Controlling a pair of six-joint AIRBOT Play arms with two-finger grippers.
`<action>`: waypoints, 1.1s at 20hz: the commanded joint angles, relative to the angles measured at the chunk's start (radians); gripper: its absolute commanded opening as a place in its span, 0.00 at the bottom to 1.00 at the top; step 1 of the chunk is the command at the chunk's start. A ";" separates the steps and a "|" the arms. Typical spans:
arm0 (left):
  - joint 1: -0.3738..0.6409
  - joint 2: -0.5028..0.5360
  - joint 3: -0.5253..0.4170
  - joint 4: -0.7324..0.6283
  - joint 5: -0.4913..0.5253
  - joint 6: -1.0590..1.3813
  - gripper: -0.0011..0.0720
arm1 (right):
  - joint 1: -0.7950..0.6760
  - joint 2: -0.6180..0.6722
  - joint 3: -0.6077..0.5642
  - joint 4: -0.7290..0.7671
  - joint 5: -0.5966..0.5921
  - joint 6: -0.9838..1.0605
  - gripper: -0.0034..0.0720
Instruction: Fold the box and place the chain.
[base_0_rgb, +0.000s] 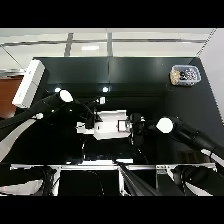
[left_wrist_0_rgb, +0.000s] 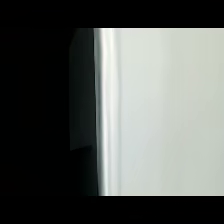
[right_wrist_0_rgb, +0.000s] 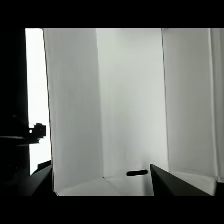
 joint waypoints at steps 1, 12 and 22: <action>0.001 0.000 0.000 0.002 0.003 0.003 0.05 | -0.055 0.026 0.000 -0.009 0.005 0.006 0.94; -0.001 0.000 0.001 0.003 -0.001 0.003 0.05 | -0.121 0.014 0.003 0.163 -0.045 -0.104 0.94; -0.002 0.000 0.001 0.003 0.000 0.003 0.05 | -0.160 0.011 -0.045 0.049 0.215 -0.088 0.94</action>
